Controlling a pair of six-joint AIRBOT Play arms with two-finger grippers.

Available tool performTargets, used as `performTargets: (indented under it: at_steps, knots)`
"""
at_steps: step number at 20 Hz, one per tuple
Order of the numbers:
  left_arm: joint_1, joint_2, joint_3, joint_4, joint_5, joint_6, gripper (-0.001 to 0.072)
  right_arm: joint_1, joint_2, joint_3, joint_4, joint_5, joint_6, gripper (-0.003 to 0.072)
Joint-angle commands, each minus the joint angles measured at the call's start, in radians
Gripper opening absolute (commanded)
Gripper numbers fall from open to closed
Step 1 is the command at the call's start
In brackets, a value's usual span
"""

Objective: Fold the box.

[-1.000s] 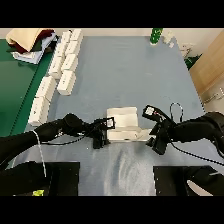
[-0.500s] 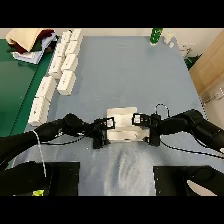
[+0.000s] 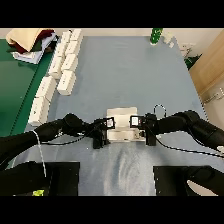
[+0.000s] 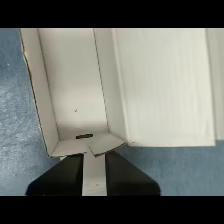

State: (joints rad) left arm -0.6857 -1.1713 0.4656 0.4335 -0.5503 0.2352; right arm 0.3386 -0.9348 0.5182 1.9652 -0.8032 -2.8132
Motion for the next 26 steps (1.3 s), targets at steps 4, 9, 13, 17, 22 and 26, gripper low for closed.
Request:
performTargets:
  at_steps: [4,9,13,17,22,26]
  knots:
    - [0.0,0.0,0.001,0.0,0.0,0.0,0.0617,0.04,-0.021,0.0,0.022,0.03,-0.042,0.0147]
    - [0.0,0.0,0.001,0.0,0.0,0.0,0.0617,0.081,-0.047,0.0,0.025,0.084,-0.052,0.028]
    - [0.0,0.0,0.001,0.0,0.0,0.0,0.0617,0.08,-0.047,0.0,0.021,0.09,-0.052,0.0607]
    - [0.0,0.0,0.001,0.0,0.0,0.0,0.0617,0.079,-0.044,0.0,0.005,0.085,-0.027,0.0606]
    - [0.0,0.0,0.001,0.0,0.0,0.0,0.0617,0.079,-0.01,0.0,-0.151,0.001,0.23,0.0183]
    - [0.0,0.0,0.001,0.0,0.0,0.0,0.0617,0.079,0.08,0.0,-0.441,-0.068,0.75,0.0003]
